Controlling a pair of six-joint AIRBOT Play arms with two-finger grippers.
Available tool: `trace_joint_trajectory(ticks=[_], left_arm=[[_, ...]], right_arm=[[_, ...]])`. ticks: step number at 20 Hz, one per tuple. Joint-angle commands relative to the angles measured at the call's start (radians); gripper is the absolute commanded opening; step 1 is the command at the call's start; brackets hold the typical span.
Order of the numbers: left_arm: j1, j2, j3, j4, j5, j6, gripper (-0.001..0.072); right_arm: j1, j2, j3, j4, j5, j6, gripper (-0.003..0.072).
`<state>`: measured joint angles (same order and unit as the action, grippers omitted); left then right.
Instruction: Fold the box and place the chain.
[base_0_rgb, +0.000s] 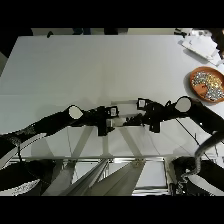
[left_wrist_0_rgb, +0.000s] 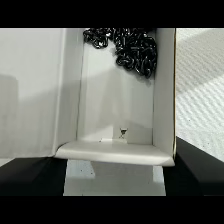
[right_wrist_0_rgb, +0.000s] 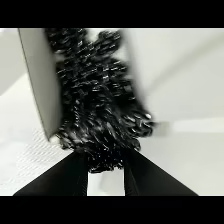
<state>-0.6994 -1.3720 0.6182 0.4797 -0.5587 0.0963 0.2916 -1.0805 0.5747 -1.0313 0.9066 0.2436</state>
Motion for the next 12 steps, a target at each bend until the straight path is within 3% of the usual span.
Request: trace_joint_trajectory(ticks=[1,8,12], left_arm=[[0.0,0.0,0.0,0.0,0.001,0.0,0.0354],[0.0,0.0,0.0,0.0,0.001,0.0,0.0354],[0.0,0.0,0.0,0.0,0.0,0.0,0.0354]], right_arm=[[-0.001,0.109,0.001,-0.053,-0.021,0.083,0.001],[0.01,0.327,0.002,0.051,-0.033,0.119,0.001],[0.105,0.336,0.002,0.129,-0.043,0.121,0.001]])
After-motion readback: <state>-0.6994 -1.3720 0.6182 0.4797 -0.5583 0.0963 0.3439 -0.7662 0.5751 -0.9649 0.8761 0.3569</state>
